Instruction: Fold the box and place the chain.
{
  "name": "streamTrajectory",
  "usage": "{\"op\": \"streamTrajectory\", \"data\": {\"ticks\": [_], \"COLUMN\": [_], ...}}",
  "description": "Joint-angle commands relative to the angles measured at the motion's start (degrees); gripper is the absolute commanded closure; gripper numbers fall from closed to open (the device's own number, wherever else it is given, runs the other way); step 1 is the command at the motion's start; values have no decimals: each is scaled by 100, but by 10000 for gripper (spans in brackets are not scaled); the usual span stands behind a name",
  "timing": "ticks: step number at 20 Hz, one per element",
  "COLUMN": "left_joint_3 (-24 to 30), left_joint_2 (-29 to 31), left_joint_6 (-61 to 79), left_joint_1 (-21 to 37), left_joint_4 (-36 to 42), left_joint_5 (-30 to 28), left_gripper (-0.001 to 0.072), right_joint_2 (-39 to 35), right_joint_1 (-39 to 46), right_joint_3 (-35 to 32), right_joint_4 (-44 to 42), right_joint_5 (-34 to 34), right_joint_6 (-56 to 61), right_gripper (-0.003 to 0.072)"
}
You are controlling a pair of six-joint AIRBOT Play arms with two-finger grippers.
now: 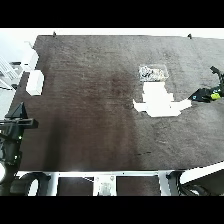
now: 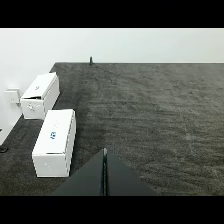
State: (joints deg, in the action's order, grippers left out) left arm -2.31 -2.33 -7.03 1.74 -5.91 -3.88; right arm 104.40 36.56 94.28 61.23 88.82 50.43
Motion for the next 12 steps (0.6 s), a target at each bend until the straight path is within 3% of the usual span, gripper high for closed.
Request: {"op": "streamTrajectory", "data": {"ticks": [1, 9, 12], "left_joint_3": [2, 2, 2], "left_joint_2": [2, 2, 2], "left_joint_6": [0, 0, 0], "left_joint_1": [0, 0, 0], "left_joint_4": [-2, -2, -2], "left_joint_5": [2, 0, 0], "left_gripper": [688, 688, 688], "right_joint_2": [197, 409, 407], "right_joint_1": [-9, -2, 39], "right_joint_3": [13, 48, 461], "right_joint_4": [-15, -223, -227], "right_joint_5": [4, 4, 190], "right_joint_6": [-9, -258, -289], "right_gripper": [177, 178, 178]}}
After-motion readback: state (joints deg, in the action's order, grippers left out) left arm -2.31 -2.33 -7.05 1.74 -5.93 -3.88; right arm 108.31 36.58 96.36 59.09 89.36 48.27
